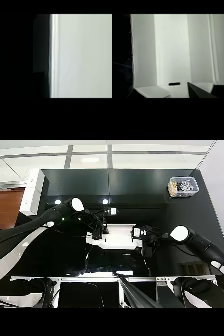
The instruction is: Fold the box and place the chain.
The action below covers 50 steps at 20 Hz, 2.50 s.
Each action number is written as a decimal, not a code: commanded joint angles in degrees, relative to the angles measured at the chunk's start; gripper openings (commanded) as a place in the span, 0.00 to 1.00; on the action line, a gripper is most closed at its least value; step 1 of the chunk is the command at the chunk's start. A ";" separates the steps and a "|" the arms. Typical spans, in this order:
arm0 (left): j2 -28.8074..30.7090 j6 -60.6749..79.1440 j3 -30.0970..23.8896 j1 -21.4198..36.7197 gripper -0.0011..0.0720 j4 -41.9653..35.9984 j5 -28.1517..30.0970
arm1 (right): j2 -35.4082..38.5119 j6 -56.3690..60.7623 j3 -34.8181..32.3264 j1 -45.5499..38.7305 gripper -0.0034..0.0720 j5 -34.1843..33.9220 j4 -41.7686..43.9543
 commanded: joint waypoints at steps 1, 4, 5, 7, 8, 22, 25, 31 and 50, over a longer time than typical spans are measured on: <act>-0.04 0.00 0.04 -0.02 0.05 -0.07 0.13 | 0.04 -0.15 2.38 0.07 0.94 -2.67 0.28; -0.04 0.00 0.04 -0.02 0.05 -0.07 0.13 | 0.04 -0.96 2.58 -0.20 0.94 -4.13 0.59; -0.04 0.00 0.04 -0.02 0.05 -0.07 0.13 | 0.04 -1.60 2.60 -0.20 0.94 -4.09 0.98; -0.04 0.00 0.04 -0.02 0.05 -0.04 0.13 | 0.04 -3.82 2.99 -0.37 0.94 -4.26 0.52; -0.04 0.00 0.04 -0.02 0.05 -0.07 0.13 | 0.04 -3.91 3.34 -0.81 0.94 -4.44 0.55; -0.04 0.02 0.07 -0.04 0.05 0.37 0.52 | -1.25 -3.91 3.37 -4.50 0.94 -5.09 2.91; -0.04 0.02 0.87 -0.04 0.05 0.72 0.22 | -3.26 -7.96 3.37 -4.48 0.94 -3.02 6.47; -0.31 -0.72 3.43 -1.33 0.05 4.87 -0.15 | -4.96 -14.64 3.37 -4.48 0.94 -2.16 8.50; -0.59 -1.68 3.43 -1.55 0.05 4.85 -0.17 | -12.48 -16.90 3.39 -4.37 0.85 -0.72 10.23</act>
